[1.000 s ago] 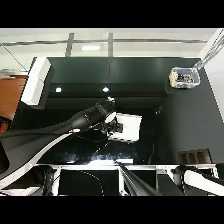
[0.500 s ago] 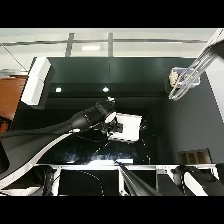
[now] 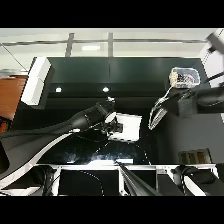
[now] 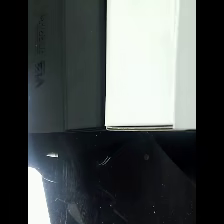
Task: Fold the box and place the chain.
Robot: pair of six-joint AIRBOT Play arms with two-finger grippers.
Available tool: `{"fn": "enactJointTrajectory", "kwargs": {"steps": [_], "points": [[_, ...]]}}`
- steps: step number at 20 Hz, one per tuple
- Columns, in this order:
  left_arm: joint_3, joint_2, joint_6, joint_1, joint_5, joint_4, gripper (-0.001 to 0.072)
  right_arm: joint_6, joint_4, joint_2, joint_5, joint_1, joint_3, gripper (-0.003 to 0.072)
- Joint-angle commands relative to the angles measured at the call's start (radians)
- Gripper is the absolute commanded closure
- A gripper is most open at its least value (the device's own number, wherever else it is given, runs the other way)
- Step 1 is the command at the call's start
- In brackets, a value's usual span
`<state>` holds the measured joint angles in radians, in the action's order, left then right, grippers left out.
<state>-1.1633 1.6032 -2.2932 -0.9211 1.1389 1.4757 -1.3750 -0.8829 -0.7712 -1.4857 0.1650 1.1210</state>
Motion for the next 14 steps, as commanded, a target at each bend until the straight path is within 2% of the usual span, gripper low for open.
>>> {"fn": "enactJointTrajectory", "kwargs": {"steps": [1,7,14], "points": [[0.0,0.001,0.0,0.0,0.0,0.0,0.0678,-0.001,0.065,0.005,0.066,0.094,-0.08,0.0644],[0.0,0.001,0.0,0.0,-0.001,0.001,0.0678,-0.013,0.078,0.005,0.249,0.148,-0.16,0.0643],[0.0,0.001,0.0,0.0,-0.001,0.0,0.0678,-0.043,0.056,0.005,0.337,0.173,-0.345,0.0643]]}}
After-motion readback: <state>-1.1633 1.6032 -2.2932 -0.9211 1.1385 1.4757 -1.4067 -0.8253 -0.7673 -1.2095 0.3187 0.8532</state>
